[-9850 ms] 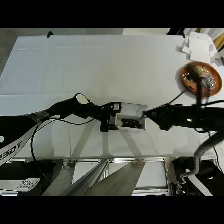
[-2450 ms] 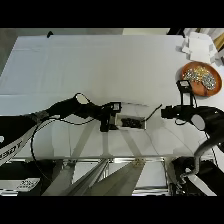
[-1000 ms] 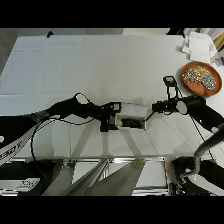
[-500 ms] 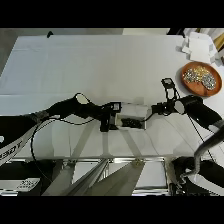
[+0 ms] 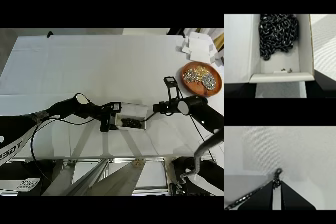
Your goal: Fold the box and place the chain.
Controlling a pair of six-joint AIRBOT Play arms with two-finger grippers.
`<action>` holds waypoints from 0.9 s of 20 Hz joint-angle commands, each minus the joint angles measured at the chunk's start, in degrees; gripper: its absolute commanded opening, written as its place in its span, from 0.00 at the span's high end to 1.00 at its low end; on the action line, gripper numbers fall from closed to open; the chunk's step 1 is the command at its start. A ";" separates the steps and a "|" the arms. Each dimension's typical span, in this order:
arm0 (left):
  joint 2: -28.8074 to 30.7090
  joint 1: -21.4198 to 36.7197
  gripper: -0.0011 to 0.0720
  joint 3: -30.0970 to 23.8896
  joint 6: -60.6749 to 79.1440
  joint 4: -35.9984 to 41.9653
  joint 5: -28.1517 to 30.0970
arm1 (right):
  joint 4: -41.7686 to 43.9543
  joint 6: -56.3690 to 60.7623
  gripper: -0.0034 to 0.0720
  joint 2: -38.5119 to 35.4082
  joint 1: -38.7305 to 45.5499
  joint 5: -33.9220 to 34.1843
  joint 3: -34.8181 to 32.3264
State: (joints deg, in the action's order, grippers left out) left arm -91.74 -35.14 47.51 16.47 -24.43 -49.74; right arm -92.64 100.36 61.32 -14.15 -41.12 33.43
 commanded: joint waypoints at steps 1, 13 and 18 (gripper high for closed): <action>0.04 0.02 0.45 0.00 0.02 -0.02 0.00 | 0.00 -0.79 0.94 -7.19 -0.07 -5.92 0.02; 0.04 0.02 0.45 0.00 0.02 -0.02 -0.02 | 54.69 -33.18 0.94 -22.10 -0.07 -16.94 0.02; 0.04 0.02 0.45 0.00 0.02 -0.02 -0.02 | 57.55 -33.57 0.94 -21.79 -1.31 -16.22 0.02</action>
State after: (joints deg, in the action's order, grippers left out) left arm -91.74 -35.14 47.51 16.47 -24.45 -49.76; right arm -40.07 68.90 39.57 -14.57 -57.54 33.41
